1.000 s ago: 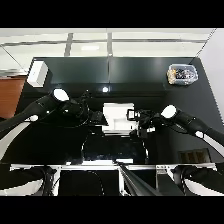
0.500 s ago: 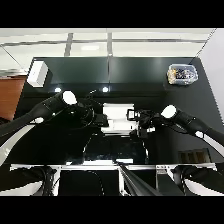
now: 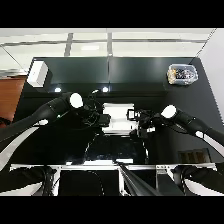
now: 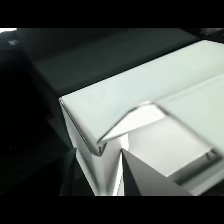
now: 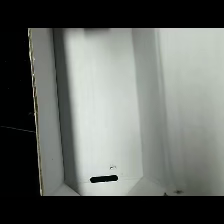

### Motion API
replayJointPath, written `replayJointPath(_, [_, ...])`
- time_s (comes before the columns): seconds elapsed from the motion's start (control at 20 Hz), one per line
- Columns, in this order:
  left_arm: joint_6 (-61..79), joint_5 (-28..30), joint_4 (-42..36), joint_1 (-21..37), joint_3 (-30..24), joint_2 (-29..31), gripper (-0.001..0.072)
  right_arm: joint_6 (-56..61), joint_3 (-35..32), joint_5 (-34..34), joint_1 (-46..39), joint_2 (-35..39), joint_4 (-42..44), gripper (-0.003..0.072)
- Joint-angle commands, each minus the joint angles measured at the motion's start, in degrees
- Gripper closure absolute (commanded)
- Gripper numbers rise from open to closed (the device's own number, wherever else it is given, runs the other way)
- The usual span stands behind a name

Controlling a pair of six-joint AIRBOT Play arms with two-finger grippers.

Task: Fold the box and place the chain.

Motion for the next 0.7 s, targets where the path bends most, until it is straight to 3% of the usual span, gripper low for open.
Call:
replayJointPath(0.0, [-10.5, 0.0, 10.7, -3.3, 2.9, -0.1, 0.0380, 0.0, 0.0, 0.0, 0.0, 0.0, 0.0, 0.0495])
replayJointPath(0.2, [-17.9, -3.0, 17.4, -7.0, 5.7, -1.7, 0.0381, 0.0, 0.0, 0.0, 0.0, 0.0, 0.0, 0.0495])
replayJointPath(0.35, [-23.7, -8.3, 23.4, -9.7, 9.3, -5.3, 0.0381, 0.0, 0.0, 0.0, 0.0, 0.0, 0.0, 0.0495])
replayJointPath(0.65, [-30.1, -12.6, 27.5, -12.3, 11.8, -8.7, 0.0380, 0.0, 0.0, 0.1, 0.0, 0.0, 0.0, 0.0495])
